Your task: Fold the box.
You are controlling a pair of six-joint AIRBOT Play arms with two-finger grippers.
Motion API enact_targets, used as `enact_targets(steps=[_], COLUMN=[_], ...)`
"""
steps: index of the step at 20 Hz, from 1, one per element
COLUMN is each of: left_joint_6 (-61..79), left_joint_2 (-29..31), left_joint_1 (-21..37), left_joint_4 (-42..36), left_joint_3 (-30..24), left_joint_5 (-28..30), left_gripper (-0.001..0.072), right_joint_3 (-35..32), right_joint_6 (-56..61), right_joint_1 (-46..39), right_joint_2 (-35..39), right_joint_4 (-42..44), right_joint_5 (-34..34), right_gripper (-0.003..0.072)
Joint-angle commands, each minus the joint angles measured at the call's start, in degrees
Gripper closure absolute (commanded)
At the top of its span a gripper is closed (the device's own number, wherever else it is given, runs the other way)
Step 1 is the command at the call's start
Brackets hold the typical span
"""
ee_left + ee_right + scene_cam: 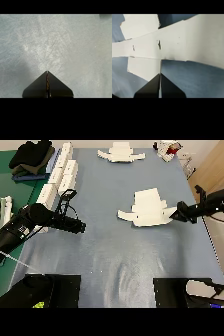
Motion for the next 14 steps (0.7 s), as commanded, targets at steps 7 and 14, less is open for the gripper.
enact_targets(steps=[7,14], left_joint_6=[0.0,0.0], left_joint_2=[0.0,0.0], left_joint_1=[0.0,0.0], left_joint_4=[0.0,0.0], left_joint_3=[0.0,0.0], left_joint_5=[0.0,0.4], left_gripper=[0.0695,0.0695], right_joint_3=[-3.6,5.6], right_joint_6=[3.6,3.2], right_joint_1=[-2.2,-13.3], right_joint_2=[6.8,-1.4], right_joint_4=[-6.4,-8.8], right_joint_5=[0.9,-0.7], right_gripper=[0.0357,0.0363])
